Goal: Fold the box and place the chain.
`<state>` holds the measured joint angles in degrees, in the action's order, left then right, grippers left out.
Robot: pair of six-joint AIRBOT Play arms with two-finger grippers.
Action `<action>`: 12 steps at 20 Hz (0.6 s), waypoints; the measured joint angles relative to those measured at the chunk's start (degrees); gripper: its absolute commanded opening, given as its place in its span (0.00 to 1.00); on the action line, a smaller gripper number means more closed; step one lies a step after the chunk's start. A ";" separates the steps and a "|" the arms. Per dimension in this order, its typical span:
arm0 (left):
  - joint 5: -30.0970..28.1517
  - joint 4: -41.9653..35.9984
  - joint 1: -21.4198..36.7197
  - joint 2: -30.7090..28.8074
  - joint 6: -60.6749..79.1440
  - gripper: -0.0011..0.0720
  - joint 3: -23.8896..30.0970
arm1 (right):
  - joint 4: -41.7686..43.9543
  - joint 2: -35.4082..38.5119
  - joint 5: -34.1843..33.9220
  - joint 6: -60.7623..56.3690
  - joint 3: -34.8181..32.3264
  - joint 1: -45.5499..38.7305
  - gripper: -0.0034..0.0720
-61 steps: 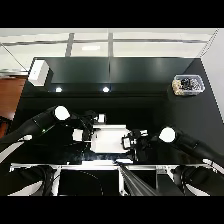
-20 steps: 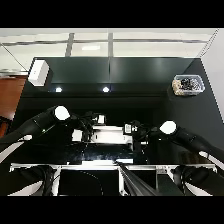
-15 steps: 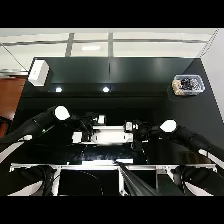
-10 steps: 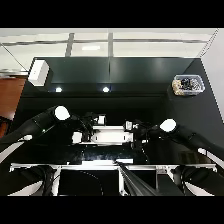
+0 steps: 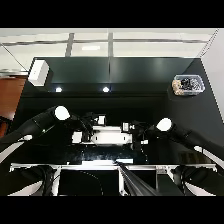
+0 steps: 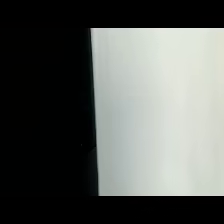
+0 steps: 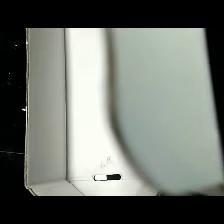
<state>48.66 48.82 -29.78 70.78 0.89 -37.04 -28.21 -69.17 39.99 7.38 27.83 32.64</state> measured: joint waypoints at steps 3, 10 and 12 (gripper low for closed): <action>-0.02 0.00 0.00 0.00 0.00 0.05 0.00 | -0.72 -0.09 -1.05 -1.05 0.07 0.48 0.77; -0.09 -0.02 0.00 0.00 0.00 0.05 0.00 | -1.42 -0.11 -1.49 -1.68 0.11 0.81 0.77; -0.09 0.00 0.00 0.00 0.00 0.05 -0.02 | -1.81 -0.11 -1.66 -1.73 0.13 1.22 0.77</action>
<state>48.58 48.82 -29.78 70.78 0.89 -37.06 -30.02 -69.28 38.33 5.65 27.97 33.87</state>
